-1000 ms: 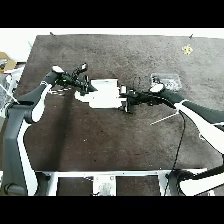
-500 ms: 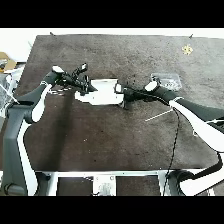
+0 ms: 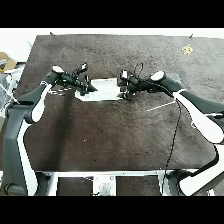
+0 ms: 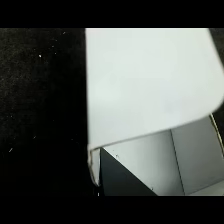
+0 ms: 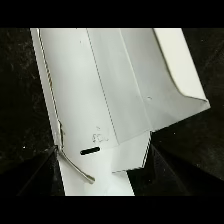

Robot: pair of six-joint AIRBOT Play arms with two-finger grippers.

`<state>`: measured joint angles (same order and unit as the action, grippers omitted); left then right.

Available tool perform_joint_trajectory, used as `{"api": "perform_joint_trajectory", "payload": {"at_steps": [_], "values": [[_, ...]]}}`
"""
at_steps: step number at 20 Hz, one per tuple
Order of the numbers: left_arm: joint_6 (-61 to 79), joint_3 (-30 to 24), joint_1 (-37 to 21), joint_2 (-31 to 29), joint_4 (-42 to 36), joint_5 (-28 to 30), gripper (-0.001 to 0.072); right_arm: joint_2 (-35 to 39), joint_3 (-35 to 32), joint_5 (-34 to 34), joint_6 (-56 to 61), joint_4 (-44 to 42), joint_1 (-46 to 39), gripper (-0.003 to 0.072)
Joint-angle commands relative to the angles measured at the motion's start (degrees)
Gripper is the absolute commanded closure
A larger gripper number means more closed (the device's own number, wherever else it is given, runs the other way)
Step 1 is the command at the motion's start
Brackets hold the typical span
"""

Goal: Fold the box and place the chain.

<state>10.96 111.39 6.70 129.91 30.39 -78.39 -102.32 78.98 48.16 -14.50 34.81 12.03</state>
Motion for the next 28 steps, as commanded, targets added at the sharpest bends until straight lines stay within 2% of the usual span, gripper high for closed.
{"api": "perform_joint_trajectory", "payload": {"at_steps": [1, 4, 8, 16, 22, 28], "values": [[0.02, -0.02, 0.02, 0.04, 0.00, -0.04, 0.0698, -3.96, 5.38, 7.28, 2.36, -0.35, -1.40, 0.0027], [0.02, -0.02, 0.02, 0.04, 0.00, -0.04, 0.0698, -7.37, 9.66, 12.41, 3.45, -0.28, -1.95, 0.0027], [0.02, -0.02, 0.02, 0.02, 0.00, -0.04, 0.0698, -10.71, 13.75, 14.01, 3.89, -0.68, -2.67, 0.0027], [0.02, -0.02, 0.02, 0.04, 0.00, -0.04, 0.0698, -14.08, 14.78, 17.75, 0.35, -5.05, -2.58, 0.0030], [0.02, -0.02, 0.02, 0.04, -0.02, -0.04, 0.0698, -19.61, 20.79, 22.23, 0.39, -6.58, -2.49, 0.0031], [0.02, -0.02, 0.02, 0.02, -0.02, -0.04, 0.0698, -20.74, 21.03, 21.90, -1.51, -6.32, -1.22, 0.0032]]}}
